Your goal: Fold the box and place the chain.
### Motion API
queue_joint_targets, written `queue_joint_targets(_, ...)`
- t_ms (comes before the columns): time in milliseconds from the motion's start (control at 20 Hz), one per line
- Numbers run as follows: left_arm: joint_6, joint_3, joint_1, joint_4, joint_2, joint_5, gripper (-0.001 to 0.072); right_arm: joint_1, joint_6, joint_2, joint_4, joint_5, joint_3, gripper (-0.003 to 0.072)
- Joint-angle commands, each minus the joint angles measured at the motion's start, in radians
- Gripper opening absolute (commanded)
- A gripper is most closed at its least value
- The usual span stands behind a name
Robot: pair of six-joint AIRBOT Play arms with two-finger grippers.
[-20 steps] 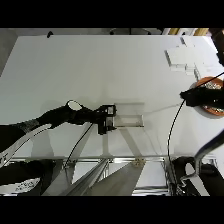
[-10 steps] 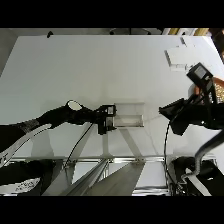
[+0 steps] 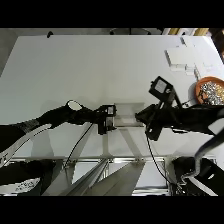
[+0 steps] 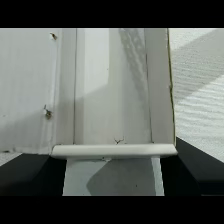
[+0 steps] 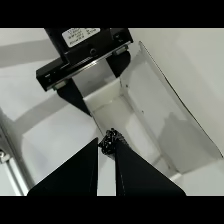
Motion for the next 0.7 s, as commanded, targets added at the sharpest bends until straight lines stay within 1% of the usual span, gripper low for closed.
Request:
queue_joint_targets(0, 0.000, 0.000, 0.000, 0.000, 0.000, 0.000, 0.0210, 0.051, -0.019, -0.121, -0.003, -0.092, -0.004, 0.0022)
queue_joint_targets(200, 0.000, 0.000, 0.000, 0.000, 0.000, 0.000, 0.0210, 0.058, -0.052, -0.240, -0.030, -0.097, -0.004, 0.0024)
queue_joint_targets(300, 0.000, 0.000, 0.000, 0.000, 0.000, 0.000, 0.0210, 0.058, -0.052, -0.280, -0.059, -0.117, -0.004, 0.0071)
queue_joint_targets(400, 0.000, 0.000, 0.000, 0.000, 0.000, 0.000, 0.0210, 0.058, -0.053, -0.306, -0.063, -0.133, -0.004, 0.0075)
queue_joint_targets(500, 0.000, 0.000, 0.000, 0.000, 0.000, 0.000, 0.0210, 0.058, -0.053, -0.295, -0.092, -0.133, -0.002, 0.0201)
queue_joint_targets(600, 0.000, 0.000, 0.000, 0.000, 0.000, 0.000, 0.0210, 0.044, -0.072, -0.233, -0.165, -0.097, 0.002, 0.0211)
queue_joint_targets(650, 0.000, 0.000, 0.000, 0.000, 0.000, 0.000, 0.0210, 0.025, -0.153, -0.195, -0.170, -0.072, 0.002, 0.0241)
